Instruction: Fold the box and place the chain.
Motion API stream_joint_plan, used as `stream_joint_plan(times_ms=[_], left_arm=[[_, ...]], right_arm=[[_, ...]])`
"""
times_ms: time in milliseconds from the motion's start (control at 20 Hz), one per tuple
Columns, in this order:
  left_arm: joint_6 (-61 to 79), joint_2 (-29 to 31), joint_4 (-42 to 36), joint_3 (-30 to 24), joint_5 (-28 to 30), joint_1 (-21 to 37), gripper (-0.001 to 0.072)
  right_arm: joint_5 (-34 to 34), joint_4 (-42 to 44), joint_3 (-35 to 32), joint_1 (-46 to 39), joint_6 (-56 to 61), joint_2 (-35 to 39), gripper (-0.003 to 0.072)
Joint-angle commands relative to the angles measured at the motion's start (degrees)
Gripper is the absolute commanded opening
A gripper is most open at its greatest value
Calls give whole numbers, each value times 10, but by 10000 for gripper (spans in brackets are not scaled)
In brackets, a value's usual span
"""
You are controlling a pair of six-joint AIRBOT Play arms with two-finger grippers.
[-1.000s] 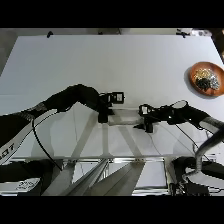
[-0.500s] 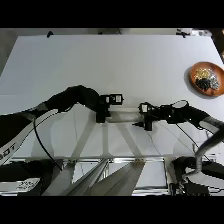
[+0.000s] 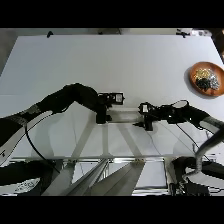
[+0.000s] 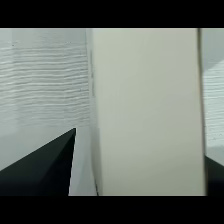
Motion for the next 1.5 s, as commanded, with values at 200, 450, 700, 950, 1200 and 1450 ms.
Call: stream_joint_plan(times_ms=[200, 450, 700, 950, 1200, 1450], left_arm=[[-163, 42, 143, 0, 28, 2, 538], [-228, 111, 147, 0, 117, 35, 341], [-114, 184, -23, 0, 215, 60, 9], [-31, 158, -156, -3, 200, 26, 9], [-23, 96, -189, -3, 140, -1, 9], [-18, 58, -216, -3, -43, -2, 8]], right_arm=[[3, -1, 0, 0, 0, 0, 419], [3, -1, 0, 0, 0, 0, 419], [3, -1, 0, 0, 0, 0, 419], [3, -1, 0, 0, 0, 0, 419], [3, -1, 0, 0, 0, 0, 419], [3, -1, 0, 0, 0, 0, 419]])
